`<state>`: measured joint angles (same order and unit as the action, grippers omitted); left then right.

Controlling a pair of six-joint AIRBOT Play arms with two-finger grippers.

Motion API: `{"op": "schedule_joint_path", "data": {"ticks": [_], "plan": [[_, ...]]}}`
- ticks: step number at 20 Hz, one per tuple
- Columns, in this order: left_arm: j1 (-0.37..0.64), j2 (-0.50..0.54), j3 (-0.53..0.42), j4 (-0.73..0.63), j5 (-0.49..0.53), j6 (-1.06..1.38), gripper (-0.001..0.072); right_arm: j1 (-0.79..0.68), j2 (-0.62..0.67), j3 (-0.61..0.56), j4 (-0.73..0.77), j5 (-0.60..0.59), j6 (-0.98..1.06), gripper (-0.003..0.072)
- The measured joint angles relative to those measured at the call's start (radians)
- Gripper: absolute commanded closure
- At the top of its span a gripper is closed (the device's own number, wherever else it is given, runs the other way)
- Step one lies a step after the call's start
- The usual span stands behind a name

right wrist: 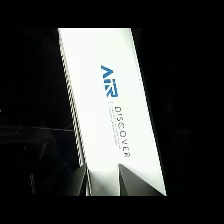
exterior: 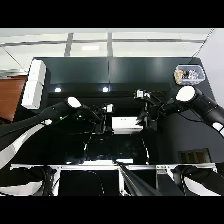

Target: Fold the box and place the chain.

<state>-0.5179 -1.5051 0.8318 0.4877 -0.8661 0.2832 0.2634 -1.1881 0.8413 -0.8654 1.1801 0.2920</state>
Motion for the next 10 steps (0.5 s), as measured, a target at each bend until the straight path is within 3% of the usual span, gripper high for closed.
{"op": "schedule_joint_path", "data": {"ticks": [10], "plan": [[0.0, 0.0, 0.0, 0.001, 0.0, 0.0, 0.0376, 0.0, 0.0, 0.0, -0.005, -0.012, 0.011, 0.0496]]}}
